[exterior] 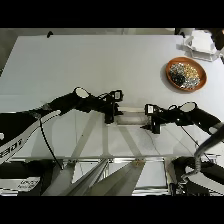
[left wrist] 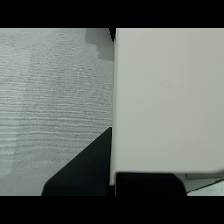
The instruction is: Fold the box and place the chain.
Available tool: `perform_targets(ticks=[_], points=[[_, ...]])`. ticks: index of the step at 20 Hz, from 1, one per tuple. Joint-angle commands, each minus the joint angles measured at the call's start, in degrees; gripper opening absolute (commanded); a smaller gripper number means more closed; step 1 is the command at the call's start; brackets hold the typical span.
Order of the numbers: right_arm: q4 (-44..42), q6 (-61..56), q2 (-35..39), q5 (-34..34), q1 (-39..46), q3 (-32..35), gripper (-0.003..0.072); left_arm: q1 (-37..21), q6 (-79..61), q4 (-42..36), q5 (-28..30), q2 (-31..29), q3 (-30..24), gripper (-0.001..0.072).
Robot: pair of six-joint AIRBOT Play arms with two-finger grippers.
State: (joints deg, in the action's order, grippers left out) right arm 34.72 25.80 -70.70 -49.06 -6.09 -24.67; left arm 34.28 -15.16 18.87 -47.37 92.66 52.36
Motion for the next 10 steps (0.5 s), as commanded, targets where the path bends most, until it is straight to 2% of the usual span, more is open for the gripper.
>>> perform_targets(ticks=[1,5,6,8,9,10], points=[[0.0,0.0,0.0,0.0,0.0,0.0,0.0406,0.0,0.0,0.0,0.0,0.0,0.0,0.0012],[0.0,0.0,0.0,0.0,0.0,0.0,0.0406,0.0,0.2,0.0,-0.9,0.0,0.0,0.0017],[0.0,0.0,0.0,0.0,0.0,0.0,0.0406,-0.1,0.2,0.0,-0.9,0.0,0.0,0.0077],[0.0,0.0,0.0,0.0,0.0,0.0,0.0406,-0.3,0.3,0.0,-0.9,-0.4,0.0,0.0374],[0.0,0.0,0.0,0.0,0.0,0.0,0.0406,-0.5,1.9,0.1,-0.9,-1.2,0.0,0.0485],[0.0,0.0,0.0,0.0,0.0,0.0,0.0406,-0.8,4.5,0.3,-1.2,-2.3,0.0,0.0517]])
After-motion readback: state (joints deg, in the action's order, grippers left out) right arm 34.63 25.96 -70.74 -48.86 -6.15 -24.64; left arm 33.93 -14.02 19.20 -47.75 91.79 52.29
